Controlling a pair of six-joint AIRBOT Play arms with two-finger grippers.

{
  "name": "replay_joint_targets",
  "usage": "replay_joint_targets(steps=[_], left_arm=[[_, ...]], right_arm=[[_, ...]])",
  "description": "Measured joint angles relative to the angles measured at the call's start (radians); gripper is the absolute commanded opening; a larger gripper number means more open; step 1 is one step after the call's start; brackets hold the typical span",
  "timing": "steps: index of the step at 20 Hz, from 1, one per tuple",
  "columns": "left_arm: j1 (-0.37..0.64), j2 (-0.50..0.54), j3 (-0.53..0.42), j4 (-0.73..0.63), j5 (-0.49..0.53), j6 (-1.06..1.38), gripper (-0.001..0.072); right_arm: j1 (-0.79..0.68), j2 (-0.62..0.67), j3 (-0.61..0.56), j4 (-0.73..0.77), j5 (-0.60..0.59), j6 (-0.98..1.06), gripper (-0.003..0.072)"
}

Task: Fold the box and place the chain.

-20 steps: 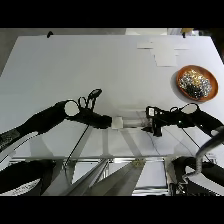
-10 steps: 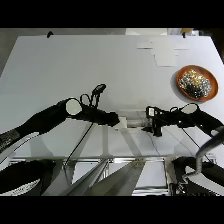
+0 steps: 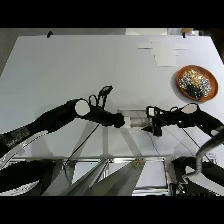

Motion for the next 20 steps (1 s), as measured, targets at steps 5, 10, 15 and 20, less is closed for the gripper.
replay_joint_targets(steps=[5,10,15,20], left_arm=[[-0.034,-0.023,0.055,0.162,-0.023,-0.241,0.0441],[-0.047,-0.032,0.089,0.289,-0.081,-0.411,0.0438],[-0.077,-0.072,0.155,0.379,-0.129,-0.518,0.0437],[-0.114,-0.156,0.262,0.451,-0.216,-0.596,0.0436]], right_arm=[[0.0,0.0,0.0,0.001,0.0,0.0,0.0416],[0.0,0.0,0.0,0.002,0.003,0.0,0.0416],[0.0,0.0,0.0,0.0,0.0,-0.001,0.0416],[0.0,0.0,0.0,0.001,0.001,-0.001,0.0416]])
